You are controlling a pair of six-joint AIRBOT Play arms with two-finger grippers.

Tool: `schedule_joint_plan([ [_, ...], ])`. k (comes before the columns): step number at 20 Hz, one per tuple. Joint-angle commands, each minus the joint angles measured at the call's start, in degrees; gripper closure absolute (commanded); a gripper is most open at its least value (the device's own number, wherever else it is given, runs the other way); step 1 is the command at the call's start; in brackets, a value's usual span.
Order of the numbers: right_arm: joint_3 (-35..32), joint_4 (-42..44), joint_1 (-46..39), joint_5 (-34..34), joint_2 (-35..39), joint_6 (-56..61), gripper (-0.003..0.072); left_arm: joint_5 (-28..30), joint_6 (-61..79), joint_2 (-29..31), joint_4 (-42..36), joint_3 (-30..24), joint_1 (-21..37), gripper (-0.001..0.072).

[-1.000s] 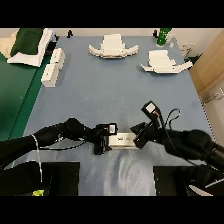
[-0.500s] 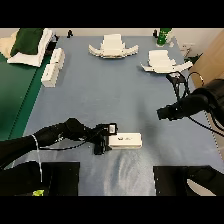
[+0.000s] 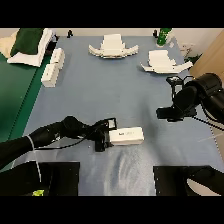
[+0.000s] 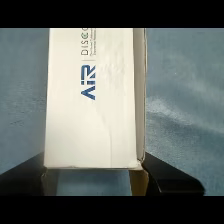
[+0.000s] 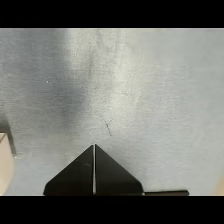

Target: Fold the box.

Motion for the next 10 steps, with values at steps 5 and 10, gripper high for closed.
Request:
schedule_joint_plan([
  [5,0.09,0.07,-0.09,-0.39,-0.24,0.28,0.0667,-1.51,-53.7,16.15,36.85,0.42,23.76,0.0327],
  [10,0.09,0.09,-0.09,-0.39,-0.24,0.28,0.0667,-1.05,-67.06,20.22,50.82,0.42,51.34,0.0327],
])
